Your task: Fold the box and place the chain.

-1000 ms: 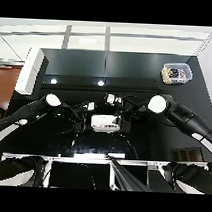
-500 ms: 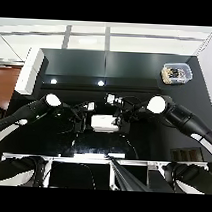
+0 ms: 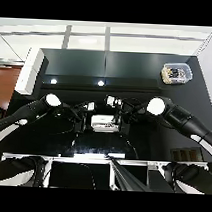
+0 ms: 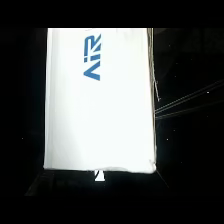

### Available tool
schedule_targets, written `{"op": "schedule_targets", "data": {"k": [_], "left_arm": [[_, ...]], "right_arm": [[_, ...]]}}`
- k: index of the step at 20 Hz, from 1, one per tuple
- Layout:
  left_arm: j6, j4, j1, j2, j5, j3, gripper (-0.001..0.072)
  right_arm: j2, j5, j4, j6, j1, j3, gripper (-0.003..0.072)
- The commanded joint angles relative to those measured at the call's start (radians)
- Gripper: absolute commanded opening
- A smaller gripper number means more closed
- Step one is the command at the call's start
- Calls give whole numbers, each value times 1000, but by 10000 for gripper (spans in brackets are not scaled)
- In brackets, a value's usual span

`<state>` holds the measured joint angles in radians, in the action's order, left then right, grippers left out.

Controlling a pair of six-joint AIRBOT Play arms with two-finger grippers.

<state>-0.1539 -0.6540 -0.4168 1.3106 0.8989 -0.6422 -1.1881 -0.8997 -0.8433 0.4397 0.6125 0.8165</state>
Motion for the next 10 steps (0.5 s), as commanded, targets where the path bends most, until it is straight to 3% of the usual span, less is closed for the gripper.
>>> {"op": "schedule_targets", "data": {"k": [1,3,4,5,10], "left_arm": [[0,0,-1,0,-1,0,437],[0,0,-1,0,-1,0,437],[0,0,-1,0,-1,0,437],[0,0,-1,0,-1,0,437],[0,0,-1,0,0,0,437]], "right_arm": [[-1,-4,-2,1,0,0,97],[-1,4,-2,1,0,0,100],[-1,13,-1,2,0,0,183],[-1,25,0,2,0,0,200],[-1,35,5,2,0,0,199]]}}
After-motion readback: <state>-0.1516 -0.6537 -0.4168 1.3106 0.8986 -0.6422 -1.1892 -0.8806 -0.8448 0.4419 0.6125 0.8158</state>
